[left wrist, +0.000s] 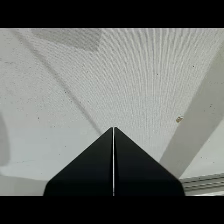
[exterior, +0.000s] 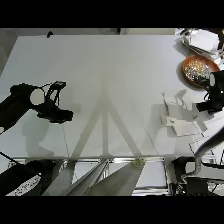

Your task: Fold the box and place the chain.

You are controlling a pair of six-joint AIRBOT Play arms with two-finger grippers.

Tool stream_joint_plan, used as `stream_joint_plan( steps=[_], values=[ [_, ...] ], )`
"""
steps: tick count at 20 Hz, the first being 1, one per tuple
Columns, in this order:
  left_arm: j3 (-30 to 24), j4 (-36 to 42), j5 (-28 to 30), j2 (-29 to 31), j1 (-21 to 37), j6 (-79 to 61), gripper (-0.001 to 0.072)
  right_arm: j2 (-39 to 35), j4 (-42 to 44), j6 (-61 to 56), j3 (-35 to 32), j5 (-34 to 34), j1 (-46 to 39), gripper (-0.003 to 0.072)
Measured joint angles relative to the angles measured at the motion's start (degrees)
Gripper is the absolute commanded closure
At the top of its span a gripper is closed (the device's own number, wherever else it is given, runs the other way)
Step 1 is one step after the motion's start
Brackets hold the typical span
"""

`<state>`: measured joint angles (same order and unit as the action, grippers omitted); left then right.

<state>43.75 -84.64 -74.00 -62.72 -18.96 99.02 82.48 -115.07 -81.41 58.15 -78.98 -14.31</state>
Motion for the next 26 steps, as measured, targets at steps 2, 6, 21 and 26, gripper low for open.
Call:
stream_joint_plan(
  steps=[2, 6, 21, 26],
  values=[
    [0.00, 0.00, 0.00, 0.00, 0.00, 0.00, 0.0705, -3.54, 6.54, 0.72, -0.28, 0.52, 1.95, 0.0676],
    [0.00, 0.00, 0.00, 0.00, 0.00, 0.00, 0.0705, -12.00, 20.76, 1.77, -3.30, 3.91, 7.26, 0.0676],
    [0.00, 0.00, 0.94, 0.00, 0.00, -0.07, 0.0705, -25.86, 36.11, -13.40, -20.04, 26.67, 39.23, 0.0675],
    [0.00, -0.22, 3.54, 0.00, 0.00, -3.48, 0.0701, -25.99, 35.80, -15.54, -20.39, 27.43, 41.90, 0.0675]
  ],
)
